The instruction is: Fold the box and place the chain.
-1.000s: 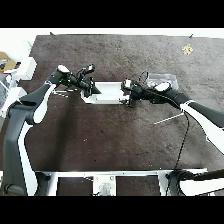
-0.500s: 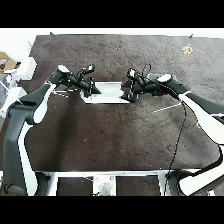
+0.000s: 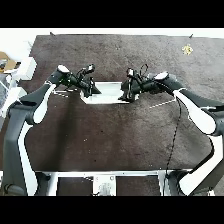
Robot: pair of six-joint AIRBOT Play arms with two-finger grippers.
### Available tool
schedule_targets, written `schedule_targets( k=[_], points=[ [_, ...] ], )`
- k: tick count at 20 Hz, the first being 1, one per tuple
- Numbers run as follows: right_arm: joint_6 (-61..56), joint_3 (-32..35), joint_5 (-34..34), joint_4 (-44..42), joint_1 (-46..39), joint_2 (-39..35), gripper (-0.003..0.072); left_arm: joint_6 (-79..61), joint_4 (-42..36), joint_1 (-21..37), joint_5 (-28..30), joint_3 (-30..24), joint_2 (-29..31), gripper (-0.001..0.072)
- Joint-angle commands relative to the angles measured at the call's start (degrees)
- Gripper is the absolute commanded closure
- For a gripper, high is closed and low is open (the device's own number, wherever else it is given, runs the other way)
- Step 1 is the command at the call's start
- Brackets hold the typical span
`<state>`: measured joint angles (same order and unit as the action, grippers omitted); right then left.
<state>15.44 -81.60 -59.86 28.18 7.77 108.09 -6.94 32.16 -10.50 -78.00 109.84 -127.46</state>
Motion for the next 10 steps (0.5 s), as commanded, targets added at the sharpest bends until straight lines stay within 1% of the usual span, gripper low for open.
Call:
schedule_targets(
  k=[1, 10],
  points=[
    [1.7, -2.4, -3.1, 0.0, 0.1, 2.8, 0.0003, 0.0, 0.0, 0.0, 0.0, 0.0, 0.0, 0.0699],
    [6.0, -2.5, -4.2, -1.4, 0.5, 4.5, 0.0013, 0.0, 0.0, 0.0, 0.0, 0.0, 0.0, 0.0698]
  ],
)
